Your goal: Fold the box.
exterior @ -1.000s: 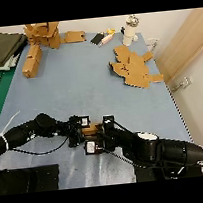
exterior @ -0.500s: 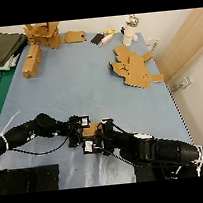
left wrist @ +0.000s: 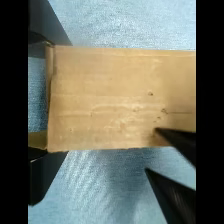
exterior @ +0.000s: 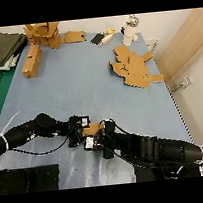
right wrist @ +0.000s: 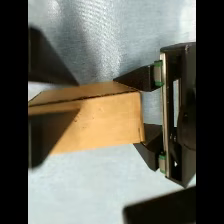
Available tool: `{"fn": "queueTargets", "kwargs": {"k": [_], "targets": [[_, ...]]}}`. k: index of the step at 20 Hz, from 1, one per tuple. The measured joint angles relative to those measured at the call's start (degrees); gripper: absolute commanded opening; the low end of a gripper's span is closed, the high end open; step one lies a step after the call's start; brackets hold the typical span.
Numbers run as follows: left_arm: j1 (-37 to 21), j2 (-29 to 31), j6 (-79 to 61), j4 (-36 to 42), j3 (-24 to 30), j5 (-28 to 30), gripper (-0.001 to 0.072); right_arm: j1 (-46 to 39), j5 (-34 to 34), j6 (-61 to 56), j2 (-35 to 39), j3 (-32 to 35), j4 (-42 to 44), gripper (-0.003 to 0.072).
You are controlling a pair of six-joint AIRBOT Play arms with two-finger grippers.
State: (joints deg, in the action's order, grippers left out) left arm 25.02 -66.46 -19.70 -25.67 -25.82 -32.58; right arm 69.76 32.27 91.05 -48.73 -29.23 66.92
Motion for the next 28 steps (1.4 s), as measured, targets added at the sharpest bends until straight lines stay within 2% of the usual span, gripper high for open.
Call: {"fn": "queueTargets", "kwargs": {"k": [2,3,4,5,7,9,11,16,18,20,23,28], "targets": [[0.0,0.0,0.0,0.0,0.0,0.0,0.0511,0.0,3.1,-0.7,2.3,-1.1,0.6,0.0301],[0.0,0.0,0.0,0.0,0.0,0.0,0.0511,0.0,5.0,-2.4,3.8,-1.8,1.3,0.0252],[0.0,0.0,0.0,0.0,0.0,0.0,0.0511,0.0,7.1,-4.9,5.5,-2.2,2.8,0.0061],[0.0,0.0,0.0,0.0,0.0,0.0,0.0511,0.0,9.3,-8.5,7.2,-2.4,5.1,0.0002],[0.0,0.0,0.0,0.0,0.0,0.0,0.0511,0.0,11.7,-16.9,10.3,-1.5,11.9,0.0002],[0.0,0.0,0.0,0.0,0.0,0.0,0.0511,0.0,10.5,-25.6,12.6,1.6,19.0,0.0001],[0.0,0.0,0.0,0.0,0.0,0.0,0.0511,0.0,2.2,-35.5,14.0,6.6,24.9,0.0002],[0.0,0.0,0.1,0.0,0.0,0.0,0.0511,-4.5,-31.2,-56.6,11.3,17.8,31.3,0.0002],[0.0,0.0,0.1,0.0,0.0,0.0,0.0511,-6.6,-38.5,-60.0,9.2,19.3,32.3,0.0003],[0.0,0.0,0.1,0.0,0.0,0.0,0.0511,-8.1,-43.2,-61.8,7.2,20.0,32.8,0.0003],[0.0,0.0,0.0,0.0,0.0,0.0,0.0511,-9.1,-46.6,-63.4,4.7,20.5,33.2,0.0003],[0.0,0.0,0.0,0.0,0.0,0.0,0.0511,-9.6,-46.7,-64.2,2.8,20.7,33.3,0.0003]]}}
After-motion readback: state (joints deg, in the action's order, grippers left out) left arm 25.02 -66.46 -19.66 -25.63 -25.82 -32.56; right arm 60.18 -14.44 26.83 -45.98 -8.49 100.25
